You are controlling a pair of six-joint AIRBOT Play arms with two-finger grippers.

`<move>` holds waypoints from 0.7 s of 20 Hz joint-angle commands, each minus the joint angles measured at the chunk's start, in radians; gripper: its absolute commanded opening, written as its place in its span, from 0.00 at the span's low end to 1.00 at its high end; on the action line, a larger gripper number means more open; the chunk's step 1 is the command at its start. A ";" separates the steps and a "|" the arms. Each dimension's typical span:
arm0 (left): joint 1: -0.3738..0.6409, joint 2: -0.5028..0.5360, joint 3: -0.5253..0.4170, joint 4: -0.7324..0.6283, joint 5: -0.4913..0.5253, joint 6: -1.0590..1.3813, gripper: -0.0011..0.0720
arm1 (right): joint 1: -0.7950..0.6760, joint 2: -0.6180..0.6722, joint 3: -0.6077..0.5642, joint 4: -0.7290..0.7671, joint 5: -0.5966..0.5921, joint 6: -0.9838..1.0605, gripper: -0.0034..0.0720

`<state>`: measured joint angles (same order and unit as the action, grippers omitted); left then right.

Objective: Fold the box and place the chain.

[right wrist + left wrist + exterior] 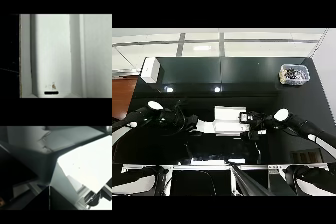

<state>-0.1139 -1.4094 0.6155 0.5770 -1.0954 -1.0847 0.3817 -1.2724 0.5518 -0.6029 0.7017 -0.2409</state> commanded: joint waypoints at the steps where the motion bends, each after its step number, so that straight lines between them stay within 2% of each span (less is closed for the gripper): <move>1: -0.045 -0.014 0.034 -0.076 -0.012 0.090 0.05 | 0.001 0.000 0.001 0.000 0.000 0.000 0.07; 4: -0.046 -0.014 0.071 -0.080 -0.069 0.132 0.06 | 0.001 0.000 0.001 0.000 0.000 0.000 0.07; 5: -0.047 -0.013 0.082 -0.085 -0.093 0.139 0.26 | 0.001 0.000 0.001 0.000 0.000 0.000 0.07; 6: -0.048 -0.013 0.093 -0.090 -0.108 0.139 0.64 | 0.001 0.000 0.001 0.000 0.000 0.000 0.07; 7: -0.048 -0.013 0.105 -0.093 -0.121 0.138 0.89 | 0.001 0.000 0.001 0.000 0.000 0.000 0.07; 11: -0.105 -0.013 0.153 -0.077 -0.121 0.105 0.87 | 0.001 0.000 0.001 0.000 0.000 0.000 0.07; 14: -0.184 -0.013 0.223 0.035 -0.114 -0.006 0.86 | 0.001 0.000 0.001 0.000 0.000 0.000 0.07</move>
<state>-0.2394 -1.4220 0.7841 0.5293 -1.2106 -1.0035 0.3817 -1.2724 0.5518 -0.6029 0.7017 -0.2409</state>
